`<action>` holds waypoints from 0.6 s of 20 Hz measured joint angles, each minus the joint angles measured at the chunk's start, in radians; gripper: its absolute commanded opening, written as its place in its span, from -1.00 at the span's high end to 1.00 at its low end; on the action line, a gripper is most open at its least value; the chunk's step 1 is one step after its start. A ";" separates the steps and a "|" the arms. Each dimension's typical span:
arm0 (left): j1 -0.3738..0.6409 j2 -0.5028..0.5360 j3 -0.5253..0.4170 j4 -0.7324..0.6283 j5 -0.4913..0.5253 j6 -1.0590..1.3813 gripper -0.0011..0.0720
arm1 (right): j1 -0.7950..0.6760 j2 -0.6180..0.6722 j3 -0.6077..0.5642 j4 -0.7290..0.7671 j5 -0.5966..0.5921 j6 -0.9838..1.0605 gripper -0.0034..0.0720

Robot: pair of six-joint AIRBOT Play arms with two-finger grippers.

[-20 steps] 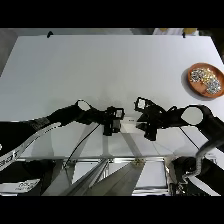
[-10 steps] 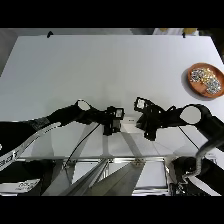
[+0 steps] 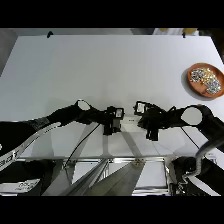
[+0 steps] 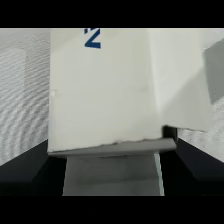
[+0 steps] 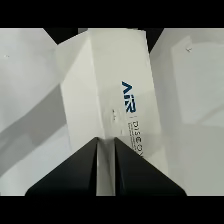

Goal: Fold the box and place the chain.

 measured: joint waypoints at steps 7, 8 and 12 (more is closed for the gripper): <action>0.000 0.000 0.000 -0.001 0.003 -0.001 0.12 | 0.000 0.001 0.000 -0.022 -0.026 0.000 0.80; 0.000 0.000 0.000 -0.001 0.003 -0.001 0.12 | 0.000 0.001 0.000 -0.023 -0.028 0.000 0.80; 0.000 0.000 0.000 0.000 0.002 0.001 0.12 | 0.000 0.001 0.000 -0.019 -0.040 0.002 0.41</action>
